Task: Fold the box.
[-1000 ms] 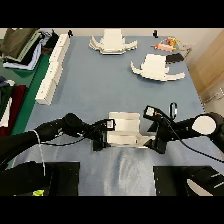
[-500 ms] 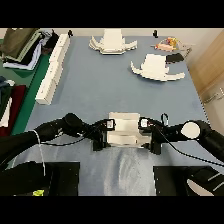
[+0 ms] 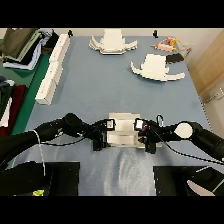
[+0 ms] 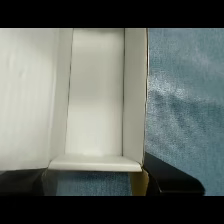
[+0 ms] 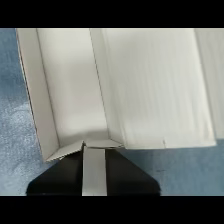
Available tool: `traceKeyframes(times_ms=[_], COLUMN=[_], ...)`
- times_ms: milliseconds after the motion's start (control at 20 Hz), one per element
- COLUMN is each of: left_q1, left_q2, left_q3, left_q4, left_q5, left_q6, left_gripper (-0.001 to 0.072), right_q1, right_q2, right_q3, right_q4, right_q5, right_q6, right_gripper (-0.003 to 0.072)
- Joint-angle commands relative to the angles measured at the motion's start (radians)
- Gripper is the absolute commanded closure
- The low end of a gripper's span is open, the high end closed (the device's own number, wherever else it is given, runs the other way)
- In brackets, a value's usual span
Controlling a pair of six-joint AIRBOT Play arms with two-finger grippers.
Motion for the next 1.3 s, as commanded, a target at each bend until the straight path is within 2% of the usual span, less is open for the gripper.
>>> traceKeyframes(times_ms=[0, 200, 250, 300, 350, 400, 800, 850, 900, 950, 1050, 1250], left_q1=[0.0, 0.0, 0.0, 0.0, 0.0, 0.0, 0.0, 0.0, 0.0, 0.0, 0.0, 0.0], left_q2=[0.0, 0.0, 0.0, 0.0, 0.0, 0.0, 0.0, 0.0, 0.0, 0.0, 0.0, 0.0], left_q3=[0.001, 0.001, 0.001, 0.001, 0.001, 0.001, 0.001, 0.001, 0.001, 0.001, 0.001, 0.001], left_q4=[0.0, 0.0, 0.0, 0.0, 0.0, 0.0, 0.0, 0.0, 0.0, 0.0, 0.0, 0.0], left_q5=[0.0, 0.0, 0.0, 0.0, 0.0, 0.0, 0.0, 0.0, 0.0, 0.0, 0.0, 0.0], left_q6=[0.0, 0.0, 0.0, 0.0, 0.0, 0.0, 0.0, 0.0, 0.0, 0.0, 0.0, 0.0], left_gripper=[0.023, 0.023, 0.023, 0.023, 0.023, 0.023, 0.023, 0.023, 0.023, 0.0229, 0.023, 0.023], right_q1=[0.033, 0.05, 0.05, 0.05, 0.05, 0.05, 0.05, 0.05, 0.05, 0.05, 0.05, 0.048], right_q2=[-0.005, -0.018, -0.028, -0.041, -0.056, -0.069, -0.055, -0.051, -0.045, -0.036, -0.009, 0.055], right_q3=[-0.001, 0.0, 0.0, 0.0, 0.0, 0.0, 0.0, 0.0, 0.0, 0.0, 0.015, 0.068], right_q4=[0.023, 0.024, 0.026, 0.033, 0.04, 0.043, 0.014, -0.005, -0.037, -0.08, -0.195, -0.516], right_q5=[-0.008, -0.067, -0.072, -0.073, -0.072, -0.072, -0.048, -0.035, -0.019, -0.005, 0.035, 0.139], right_q6=[-0.005, -0.005, -0.005, -0.005, -0.005, -0.005, 0.01, 0.034, 0.083, 0.142, 0.326, 0.908], right_gripper=[0.0549, 0.0544, 0.0499, 0.0353, 0.0171, 0.0135, 0.0139, 0.0188, 0.0305, 0.0469, 0.0681, 0.0681])
